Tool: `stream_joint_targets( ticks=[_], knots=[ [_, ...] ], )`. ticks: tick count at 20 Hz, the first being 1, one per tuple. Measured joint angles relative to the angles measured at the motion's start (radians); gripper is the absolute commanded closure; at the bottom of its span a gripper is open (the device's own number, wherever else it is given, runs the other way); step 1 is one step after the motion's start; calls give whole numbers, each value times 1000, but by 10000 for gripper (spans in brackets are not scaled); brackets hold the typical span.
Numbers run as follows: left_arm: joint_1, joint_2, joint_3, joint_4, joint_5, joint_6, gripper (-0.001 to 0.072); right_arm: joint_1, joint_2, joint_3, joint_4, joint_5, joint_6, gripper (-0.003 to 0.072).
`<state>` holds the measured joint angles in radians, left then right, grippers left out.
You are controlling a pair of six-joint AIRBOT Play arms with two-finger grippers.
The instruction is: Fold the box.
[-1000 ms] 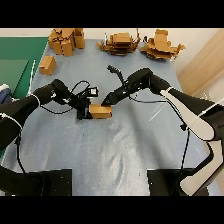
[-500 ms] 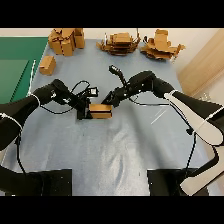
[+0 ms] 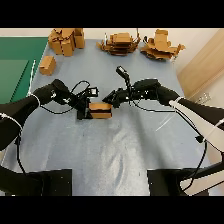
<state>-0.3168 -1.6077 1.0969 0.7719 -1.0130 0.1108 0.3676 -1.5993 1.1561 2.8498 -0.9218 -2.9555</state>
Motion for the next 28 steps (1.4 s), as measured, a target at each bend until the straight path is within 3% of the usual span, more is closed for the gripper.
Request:
stream_joint_targets(
  ticks=[1, 2, 6, 8, 9, 19, 28],
  knots=[
    [0, 0, 0, 0, 2, 0, 345, 0, 8, -13, 5, 3, -12, 668],
    [0, 0, 0, 0, 3, 0, 346, 1, 15, -23, 7, 8, -21, 527],
    [0, 0, 0, -2, 18, 0, 346, 5, 21, -39, -9, 6, -38, 498],
    [0, 0, 0, -2, 19, 0, 346, 5, 21, -39, -19, -13, -42, 301],
    [0, 0, 0, -2, 21, 0, 345, 5, 21, -36, -20, -26, -45, 286],
    [0, 0, 0, -2, 33, -2, 346, 8, -3, 60, -259, -25, -47, 287],
    [0, 0, 0, -2, 34, -3, 346, 9, -59, 214, -427, -126, -47, 274]
  ],
)
